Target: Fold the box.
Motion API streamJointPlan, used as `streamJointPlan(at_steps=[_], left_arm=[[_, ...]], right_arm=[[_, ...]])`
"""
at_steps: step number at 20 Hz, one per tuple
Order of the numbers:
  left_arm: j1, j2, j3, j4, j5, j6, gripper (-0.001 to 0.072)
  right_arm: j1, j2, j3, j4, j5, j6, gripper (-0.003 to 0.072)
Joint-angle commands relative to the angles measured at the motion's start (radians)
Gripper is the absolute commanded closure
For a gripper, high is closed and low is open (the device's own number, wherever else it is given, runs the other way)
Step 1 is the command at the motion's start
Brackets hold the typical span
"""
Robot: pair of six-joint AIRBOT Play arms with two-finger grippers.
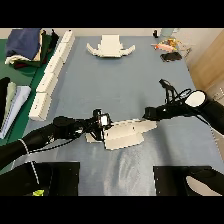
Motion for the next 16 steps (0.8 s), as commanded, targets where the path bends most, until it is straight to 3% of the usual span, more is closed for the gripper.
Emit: streamJointPlan(at_steps=[1,6,10,16], left_arm=[[-0.001,-0.009,0.000,0.000,-0.001,-0.001,0.0696],[0.006,-0.013,0.031,0.000,-0.044,-0.008,0.0696],[0.108,-0.026,0.057,0.050,-0.262,-0.071,0.0696],[0.145,-0.115,0.074,0.158,-0.319,-0.089,0.0696]], right_arm=[[0.034,0.002,-0.053,-0.013,-0.015,0.031,0.0686],[0.033,0.024,-0.055,-0.014,-0.125,0.042,0.0686],[0.032,0.050,-0.055,-0.051,-0.201,0.068,0.0685],[0.031,0.052,-0.055,-0.056,-0.226,0.068,0.0685]])
